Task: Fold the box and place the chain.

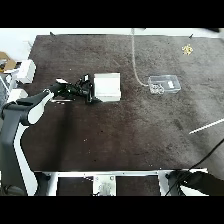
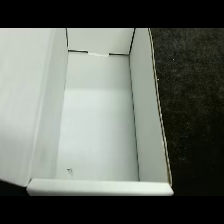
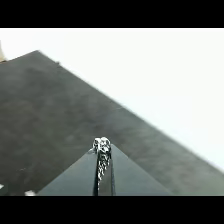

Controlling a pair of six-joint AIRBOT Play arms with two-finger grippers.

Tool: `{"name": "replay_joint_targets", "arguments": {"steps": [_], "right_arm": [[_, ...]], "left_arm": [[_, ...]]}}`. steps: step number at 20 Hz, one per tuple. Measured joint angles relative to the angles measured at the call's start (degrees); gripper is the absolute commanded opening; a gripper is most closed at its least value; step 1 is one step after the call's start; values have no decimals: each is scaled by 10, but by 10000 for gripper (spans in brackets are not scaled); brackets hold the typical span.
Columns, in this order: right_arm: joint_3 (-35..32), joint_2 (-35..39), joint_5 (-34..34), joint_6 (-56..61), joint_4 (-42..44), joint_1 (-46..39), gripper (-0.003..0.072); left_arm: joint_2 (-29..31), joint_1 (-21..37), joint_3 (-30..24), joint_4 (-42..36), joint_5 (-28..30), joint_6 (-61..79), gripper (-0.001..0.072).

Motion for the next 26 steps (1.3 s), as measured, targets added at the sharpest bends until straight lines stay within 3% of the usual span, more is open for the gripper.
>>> {"name": "replay_joint_targets", "arguments": {"steps": [5,8,9,10,12,13,19,21,23,26], "right_arm": [[-187,-12,-162,-1,99,15,1],[-278,-57,-255,-1,175,26,2],[-297,-81,-273,-1,193,30,260],[-311,-103,-285,0,208,33,436],[-327,-137,-293,3,226,33,221],[-332,-145,-291,6,232,30,208],[-351,-103,-201,16,236,-63,209],[-376,-75,-167,37,236,-111,373],[-412,-58,-147,68,235,-159,387],[-459,-61,-174,112,238,-209,385]], "left_arm": [[0,0,0,0,0,0,275],[0,0,0,0,0,0,275],[0,0,0,0,0,0,275],[0,0,0,0,0,0,275],[0,0,0,0,0,0,275],[0,0,0,0,0,0,275],[0,0,0,0,0,0,275],[0,0,0,0,0,0,275],[0,0,0,0,0,0,275],[0,0,0,0,0,0,275]]}}
